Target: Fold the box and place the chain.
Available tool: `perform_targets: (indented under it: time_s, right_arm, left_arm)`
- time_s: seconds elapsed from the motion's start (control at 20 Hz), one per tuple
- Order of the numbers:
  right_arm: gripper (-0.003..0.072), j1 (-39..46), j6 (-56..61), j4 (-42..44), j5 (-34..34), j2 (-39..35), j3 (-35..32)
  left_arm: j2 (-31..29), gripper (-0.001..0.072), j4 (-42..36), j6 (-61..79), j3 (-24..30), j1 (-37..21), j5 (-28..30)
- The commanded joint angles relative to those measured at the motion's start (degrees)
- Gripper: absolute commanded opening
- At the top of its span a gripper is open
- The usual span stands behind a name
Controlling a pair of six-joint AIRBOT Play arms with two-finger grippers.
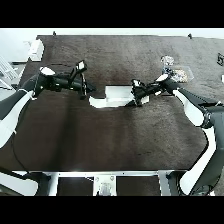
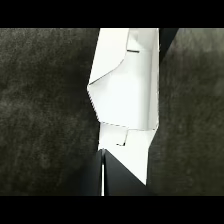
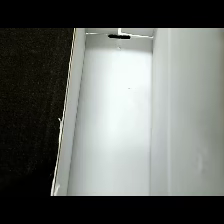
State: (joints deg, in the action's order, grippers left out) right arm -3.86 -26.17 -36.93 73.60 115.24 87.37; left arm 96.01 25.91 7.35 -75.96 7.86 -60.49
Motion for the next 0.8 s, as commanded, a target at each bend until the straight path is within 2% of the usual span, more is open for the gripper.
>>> perform_targets:
  time_s: [0.0, 0.1, 0.25, 0.4, 0.55, 0.65, 0.75]
  right_arm:
    - [0.0537, 0.0, 0.0, 0.0, -0.1, 0.0, 0.0]
    - [0.0537, 0.0, 0.0, 0.0, -0.1, 0.0, 0.0]
    - [0.0537, 0.0, 0.0, 0.0, -0.1, 0.0, 0.0]
    - [0.0537, 0.0, 0.0, 0.0, -0.1, 0.0, 0.0]
    - [0.0537, 0.0, 0.0, 0.0, -0.1, 0.0, 0.0]
    - [0.0537, 0.0, 0.0, 0.0, -0.1, 0.0, 0.0]
    - [0.0537, 0.0, 0.0, 0.0, -0.1, 0.0, 0.0]
  left_arm:
    - [-0.7, 0.0016, -0.4, -15.0, 0.2, -1.3, -1.5]
    - [-0.7, 0.0016, -1.4, -23.8, 2.2, -2.8, 0.2]
    - [-0.8, 0.0015, -8.2, -34.0, 7.0, -5.9, -1.0]
    - [-2.4, 0.0014, -7.8, -39.1, 8.9, -6.3, 1.1]
    - [-4.3, 0.0014, -1.8, -48.2, 9.8, -6.3, 7.7]
    - [-4.4, 0.0016, 2.6, -52.2, 10.4, -6.3, 4.8]
    - [-4.3, 0.0017, 9.7, -60.5, 10.8, -6.3, 5.4]
